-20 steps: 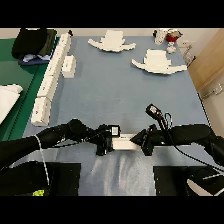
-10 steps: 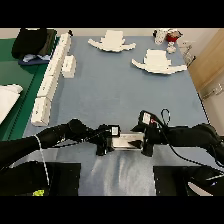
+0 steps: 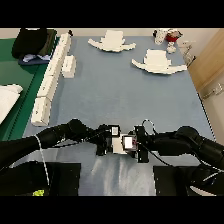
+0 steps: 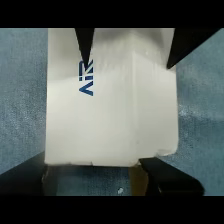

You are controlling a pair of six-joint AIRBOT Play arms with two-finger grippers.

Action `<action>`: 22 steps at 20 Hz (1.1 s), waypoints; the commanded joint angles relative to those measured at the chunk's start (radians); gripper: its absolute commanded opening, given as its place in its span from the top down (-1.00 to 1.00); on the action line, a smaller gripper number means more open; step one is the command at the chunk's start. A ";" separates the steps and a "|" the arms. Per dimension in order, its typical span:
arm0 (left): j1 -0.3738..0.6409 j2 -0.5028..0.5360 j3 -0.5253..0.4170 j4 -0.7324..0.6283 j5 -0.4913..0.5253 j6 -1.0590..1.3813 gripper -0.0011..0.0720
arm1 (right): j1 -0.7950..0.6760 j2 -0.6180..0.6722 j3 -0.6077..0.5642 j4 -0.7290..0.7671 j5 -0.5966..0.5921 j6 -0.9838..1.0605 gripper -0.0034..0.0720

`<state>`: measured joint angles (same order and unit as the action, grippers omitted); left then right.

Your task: Fold the box.

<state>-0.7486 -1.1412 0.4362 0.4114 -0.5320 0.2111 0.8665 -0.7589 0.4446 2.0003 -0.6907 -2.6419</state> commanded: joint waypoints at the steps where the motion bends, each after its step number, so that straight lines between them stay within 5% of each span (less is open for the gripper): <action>1: 0.000 0.001 0.001 0.000 0.000 0.000 -0.27 | 0.033 -0.027 0.001 -0.083 0.052 -0.002 -0.56; 4: 0.000 0.001 0.001 0.000 0.000 0.000 -0.27 | 0.033 -0.032 0.001 -0.108 0.055 -0.002 -0.52; 6: 0.000 0.001 0.001 0.000 0.000 0.000 -0.28 | 0.033 -0.038 0.001 -0.120 0.055 -0.001 -0.15; 10: 0.000 0.001 0.001 0.000 0.000 0.000 -0.28 | 0.033 -0.034 0.001 -0.111 0.055 -0.002 0.02; 22: 0.000 0.001 0.001 0.000 0.000 0.000 -0.28 | 0.033 0.050 0.001 -0.156 0.108 -0.002 0.00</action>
